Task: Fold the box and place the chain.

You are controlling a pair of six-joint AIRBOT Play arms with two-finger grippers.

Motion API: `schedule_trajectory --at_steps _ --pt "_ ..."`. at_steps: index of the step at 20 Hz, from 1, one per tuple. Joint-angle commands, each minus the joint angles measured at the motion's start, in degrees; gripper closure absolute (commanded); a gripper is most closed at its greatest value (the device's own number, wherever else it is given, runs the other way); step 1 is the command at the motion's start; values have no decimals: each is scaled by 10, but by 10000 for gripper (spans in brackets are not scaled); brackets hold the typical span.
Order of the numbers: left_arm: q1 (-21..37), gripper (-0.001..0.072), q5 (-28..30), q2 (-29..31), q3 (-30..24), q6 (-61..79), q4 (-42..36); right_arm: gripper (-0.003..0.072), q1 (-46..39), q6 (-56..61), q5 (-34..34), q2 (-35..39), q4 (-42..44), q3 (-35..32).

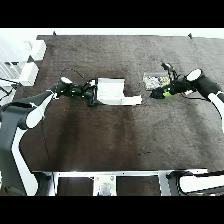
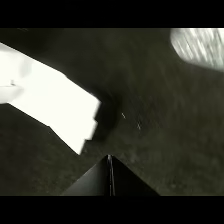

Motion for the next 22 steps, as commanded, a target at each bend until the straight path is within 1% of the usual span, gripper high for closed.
schedule_trajectory --at_steps 1,4,8,12,16,19,20,22 --pt "0 400 0 0 0 0 0 670 -13 30 -10 -31 49 -22" --pt "0 400 0 0 0 0 0 670 -12 6 -27 -77 123 -22" --pt "0 400 0 0 0 0 0 670 4 5 -47 -106 142 -21" --pt "0 400 0 0 0 0 0 670 40 -33 -45 -109 222 -21" --pt "0 400 0 0 0 0 0 669 76 -57 -46 -104 251 -21" --pt "0 400 0 0 0 0 0 668 78 -65 -46 -82 271 -18" --pt "0 400 0 0 0 0 0 655 79 -65 -46 -76 276 -17" --pt "0 400 0 0 0 0 0 515 83 -65 -46 -74 279 -12"
